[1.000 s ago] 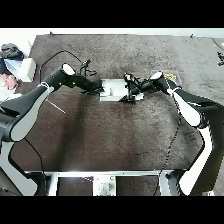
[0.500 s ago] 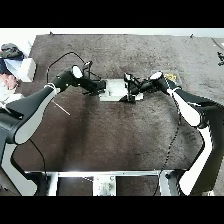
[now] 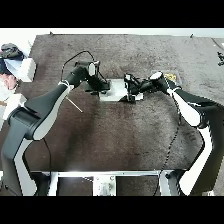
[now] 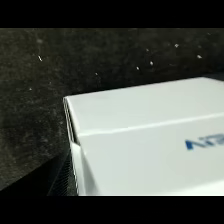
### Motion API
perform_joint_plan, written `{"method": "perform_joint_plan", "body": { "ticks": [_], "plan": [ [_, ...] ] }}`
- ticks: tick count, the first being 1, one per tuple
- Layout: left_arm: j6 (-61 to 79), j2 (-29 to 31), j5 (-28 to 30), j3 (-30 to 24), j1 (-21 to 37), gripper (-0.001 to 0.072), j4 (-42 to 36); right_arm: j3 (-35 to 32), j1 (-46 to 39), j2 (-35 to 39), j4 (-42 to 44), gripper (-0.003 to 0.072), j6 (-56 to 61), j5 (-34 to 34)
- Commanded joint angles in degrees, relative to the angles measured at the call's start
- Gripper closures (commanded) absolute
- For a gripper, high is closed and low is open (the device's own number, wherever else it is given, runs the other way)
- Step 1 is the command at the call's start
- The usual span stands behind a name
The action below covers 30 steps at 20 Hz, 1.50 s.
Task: Fold the box and place the chain.
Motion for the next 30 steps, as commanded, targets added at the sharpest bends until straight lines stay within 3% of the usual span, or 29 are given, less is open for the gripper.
{"method": "perform_joint_plan", "body": {
  "ticks": [1,6,8,16,19,22,24,26,28,30],
  "plan": [
    [-4.44,-2.12,-3.17,3.43,-1.18,0.0364,5.53,0.0,0.02,0.0,-0.04,0.0161,0.0,-0.04],
    [-7.98,-2.36,-2.84,3.43,-1.2,0.0365,9.11,0.0,0.02,0.0,-0.04,0.0162,0.0,-0.04],
    [-9.07,-2.8,-2.82,3.43,-1.2,0.0486,10.14,0.0,0.02,0.0,-0.04,0.0161,0.0,-0.02],
    [-9.27,-4.33,-1.31,3.43,-1.2,0.0487,10.14,0.0,0.02,0.0,-0.04,0.0162,0.0,-0.04],
    [-9.27,-4.33,-1.01,3.43,-1.2,0.0667,10.16,0.0,0.02,0.0,-0.04,0.0162,0.0,-0.04],
    [-9.27,-4.33,-0.79,3.43,-1.2,0.0669,10.1,0.0,0.02,0.0,-0.04,0.0161,0.0,-0.04],
    [-9.22,-4.33,-0.7,3.43,-1.2,0.0665,10.1,0.0,0.02,0.0,-0.04,0.0161,0.0,-0.04],
    [-8.24,-4.22,-0.68,3.45,-1.2,0.0461,9.46,0.0,0.02,0.0,-0.04,0.0161,0.0,-0.02],
    [-6.1,-4.15,-1.01,3.85,-1.2,0.0442,8.61,0.0,0.02,0.0,-0.04,0.0161,0.0,-0.04],
    [-3.74,-4.02,-2.71,5.14,-1.2,0.0359,8.57,0.0,0.02,0.0,-0.04,0.0161,0.0,-0.02]
  ]
}}
